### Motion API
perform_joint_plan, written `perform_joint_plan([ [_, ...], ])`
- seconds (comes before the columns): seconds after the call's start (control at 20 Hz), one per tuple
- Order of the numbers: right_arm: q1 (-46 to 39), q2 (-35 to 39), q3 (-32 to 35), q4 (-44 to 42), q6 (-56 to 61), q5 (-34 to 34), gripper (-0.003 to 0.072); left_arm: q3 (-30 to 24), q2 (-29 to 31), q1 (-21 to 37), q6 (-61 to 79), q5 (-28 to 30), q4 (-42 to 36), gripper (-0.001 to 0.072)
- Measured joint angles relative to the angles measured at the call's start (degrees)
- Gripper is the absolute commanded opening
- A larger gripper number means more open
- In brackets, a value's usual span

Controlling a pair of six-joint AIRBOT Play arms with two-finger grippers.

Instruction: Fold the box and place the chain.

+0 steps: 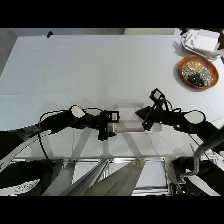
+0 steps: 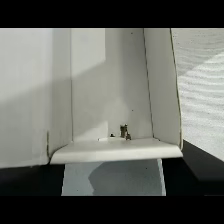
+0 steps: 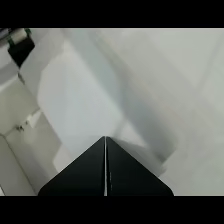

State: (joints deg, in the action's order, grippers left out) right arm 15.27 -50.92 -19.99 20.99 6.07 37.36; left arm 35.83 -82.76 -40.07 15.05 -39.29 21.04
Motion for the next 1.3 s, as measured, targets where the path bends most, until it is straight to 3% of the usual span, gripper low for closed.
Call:
perform_joint_plan([
  [0.25, 0.0, 9.2, -0.6, 5.7, 2.4, 3.0, 0.0016, 0.0, 0.0, 0.0, 0.0, 0.0, 0.0, 0.0311],
  [0.45, 0.0, 13.1, -0.7, 25.5, 12.0, 8.1, 0.0017, 0.0, 0.0, 0.0, 0.0, 0.0, 0.0, 0.0311],
  [0.5, 0.0, 13.5, -0.7, 31.1, 13.8, 9.5, 0.0097, 0.0, 0.0, 0.0, 0.0, 0.0, 0.0, 0.0311],
  [0.55, 0.0, 13.8, -0.8, 35.8, 15.2, 10.4, 0.0458, 0.0, 0.0, 0.0, 0.0, 0.0, 0.0, 0.0311],
  [0.6, 0.0, 14.0, -0.8, 38.9, 15.9, 10.8, 0.0712, 0.0, 0.0, 0.0, 0.0, 0.0, 0.0, 0.0311],
  [0.7, 0.0, 13.7, -0.8, 42.9, 15.8, 10.7, 0.0665, 0.0, 0.0, 0.0, 0.0, 0.0, 0.0, 0.0311],
  [0.8, 0.0, 12.3, -0.8, 45.1, 13.2, 9.7, 0.0501, 0.0, 0.0, 0.0, 0.0, 0.0, 0.0, 0.0311],
  [1.0, 0.0, 6.8, -0.8, 45.7, 5.9, 7.9, 0.0491, 0.0, 0.0, 0.0, 0.0, 0.0, 0.0, 0.0311],
  [1.05, 0.0, 5.4, -0.8, 44.6, 3.4, 7.6, 0.045, 0.0, 0.0, 0.0, 0.0, 0.0, 0.0, 0.0311],
  [1.3, 0.0, 0.8, -0.8, 37.1, -7.7, 7.6, 0.0394, 0.0, 0.0, 0.0, 0.0, 0.0, 0.0, 0.0311],
])
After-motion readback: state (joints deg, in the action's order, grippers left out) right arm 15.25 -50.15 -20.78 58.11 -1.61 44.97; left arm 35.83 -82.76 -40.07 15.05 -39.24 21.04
